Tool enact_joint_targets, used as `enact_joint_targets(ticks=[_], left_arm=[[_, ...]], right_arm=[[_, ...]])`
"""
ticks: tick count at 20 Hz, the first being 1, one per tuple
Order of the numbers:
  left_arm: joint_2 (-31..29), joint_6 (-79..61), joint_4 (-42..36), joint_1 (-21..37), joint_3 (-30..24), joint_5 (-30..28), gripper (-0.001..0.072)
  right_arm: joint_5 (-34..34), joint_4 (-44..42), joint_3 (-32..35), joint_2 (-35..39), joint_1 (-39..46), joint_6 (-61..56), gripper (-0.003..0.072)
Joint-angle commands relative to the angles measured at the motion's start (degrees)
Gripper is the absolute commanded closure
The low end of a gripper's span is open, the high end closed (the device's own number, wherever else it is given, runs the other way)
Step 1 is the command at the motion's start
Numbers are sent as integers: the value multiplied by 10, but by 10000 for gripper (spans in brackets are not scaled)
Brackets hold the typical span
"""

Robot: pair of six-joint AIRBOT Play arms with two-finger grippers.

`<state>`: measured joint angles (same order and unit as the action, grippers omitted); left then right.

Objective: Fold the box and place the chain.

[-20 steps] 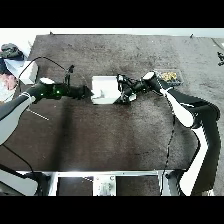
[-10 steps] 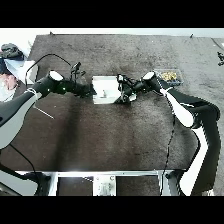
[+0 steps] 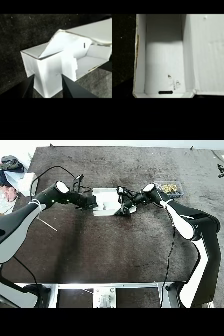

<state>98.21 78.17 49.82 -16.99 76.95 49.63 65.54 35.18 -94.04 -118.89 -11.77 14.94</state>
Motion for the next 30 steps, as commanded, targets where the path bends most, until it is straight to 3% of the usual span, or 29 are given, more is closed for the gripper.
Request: enact_joint_targets(ticks=[1,6,10,12,16,19,24,26,30], left_arm=[[1,30,17,-5,2,-10,332],[1,77,63,-10,2,-19,334],[2,227,242,-53,38,-6,336],[22,260,267,-63,74,38,337],[109,296,315,-87,203,179,363],[131,329,363,-103,256,208,364],[136,383,397,-104,262,217,366],[136,400,418,-104,262,219,562],[142,403,422,-104,262,217,569]], right_arm=[[0,0,0,0,-1,0,283],[0,0,0,0,-1,0,283],[0,0,0,0,-1,0,283],[0,0,0,0,-1,0,283],[0,0,0,0,-1,0,283],[0,0,0,0,-1,0,283],[0,0,0,0,-1,0,283],[0,0,0,0,-1,0,283],[0,0,0,0,-1,0,283]])
